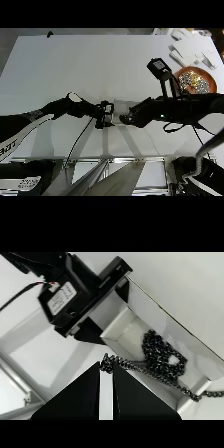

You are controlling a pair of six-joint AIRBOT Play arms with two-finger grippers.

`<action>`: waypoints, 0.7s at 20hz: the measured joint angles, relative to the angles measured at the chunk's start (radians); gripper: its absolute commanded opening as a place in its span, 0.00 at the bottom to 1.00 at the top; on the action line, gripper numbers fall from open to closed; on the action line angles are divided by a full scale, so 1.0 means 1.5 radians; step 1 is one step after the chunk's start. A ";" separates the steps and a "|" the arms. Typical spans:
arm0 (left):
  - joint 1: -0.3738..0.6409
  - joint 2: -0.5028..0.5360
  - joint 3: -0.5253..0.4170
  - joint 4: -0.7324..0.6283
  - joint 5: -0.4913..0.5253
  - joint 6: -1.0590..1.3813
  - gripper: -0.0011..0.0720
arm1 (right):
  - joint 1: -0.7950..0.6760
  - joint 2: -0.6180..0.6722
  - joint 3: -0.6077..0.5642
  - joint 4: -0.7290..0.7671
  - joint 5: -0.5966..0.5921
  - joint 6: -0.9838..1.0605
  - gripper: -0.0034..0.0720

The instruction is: Fold the box and place the chain.

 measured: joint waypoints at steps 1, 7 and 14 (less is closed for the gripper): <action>0.000 0.000 0.000 0.000 0.000 0.000 0.28 | 0.001 -0.020 0.000 -0.008 -0.003 0.001 0.07; 0.000 0.000 0.000 0.000 0.000 0.000 0.28 | 0.004 -0.161 0.000 -0.030 -0.012 -0.004 0.22; 0.000 0.000 0.000 0.000 0.000 0.000 0.28 | -0.006 -0.207 0.076 -0.027 0.059 -0.061 0.51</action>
